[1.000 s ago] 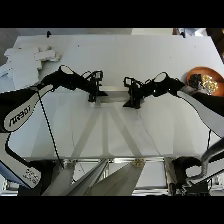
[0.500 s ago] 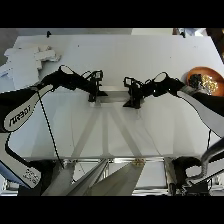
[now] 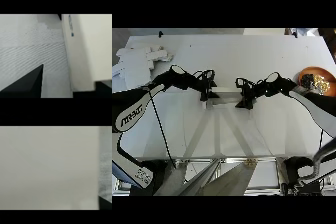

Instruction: Fold the box and place the chain.

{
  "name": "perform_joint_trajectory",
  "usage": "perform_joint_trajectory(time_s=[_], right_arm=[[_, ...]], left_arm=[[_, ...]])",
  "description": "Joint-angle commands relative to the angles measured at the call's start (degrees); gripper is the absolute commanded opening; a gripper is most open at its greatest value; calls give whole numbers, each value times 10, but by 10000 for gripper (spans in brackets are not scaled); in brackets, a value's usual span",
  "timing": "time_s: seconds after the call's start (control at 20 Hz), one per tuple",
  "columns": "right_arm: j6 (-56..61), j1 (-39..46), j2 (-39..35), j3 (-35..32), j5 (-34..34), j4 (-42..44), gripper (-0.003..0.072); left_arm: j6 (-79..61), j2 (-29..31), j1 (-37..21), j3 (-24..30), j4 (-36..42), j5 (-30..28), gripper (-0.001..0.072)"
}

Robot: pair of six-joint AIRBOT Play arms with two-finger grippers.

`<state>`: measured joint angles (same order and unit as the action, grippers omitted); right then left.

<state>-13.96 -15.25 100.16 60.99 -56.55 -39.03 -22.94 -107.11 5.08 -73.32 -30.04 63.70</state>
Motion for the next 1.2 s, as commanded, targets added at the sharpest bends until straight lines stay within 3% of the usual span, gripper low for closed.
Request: perform_joint_trajectory(time_s=[0.0, 0.25, 0.45, 0.65, 0.75, 0.8, 0.95, 1.15], right_arm=[[2, 0, 0, 0, 4, 2, 398], [2, 0, 0, 0, 4, 2, 398], [2, 0, 0, 0, 4, 2, 398], [2, 0, 0, 0, 4, 2, 398], [2, 0, 0, 0, 4, 2, 398], [2, 0, 0, 0, 4, 2, 398], [2, 0, 0, 0, 4, 2, 398], [2, 0, 0, 0, 4, 2, 398]], left_arm=[[0, 9, 0, 0, -1, 24, 402], [15, 40, -3, 0, -16, 39, 402], [33, 67, -61, 0, -11, 99, 401], [70, 92, -104, 0, -21, 202, 384], [70, 108, -111, 1, -57, 249, 185], [76, 118, -105, 5, -86, 257, 19], [119, 135, -64, 24, -133, 244, 9], [129, 134, 22, 39, -132, 240, 9]])
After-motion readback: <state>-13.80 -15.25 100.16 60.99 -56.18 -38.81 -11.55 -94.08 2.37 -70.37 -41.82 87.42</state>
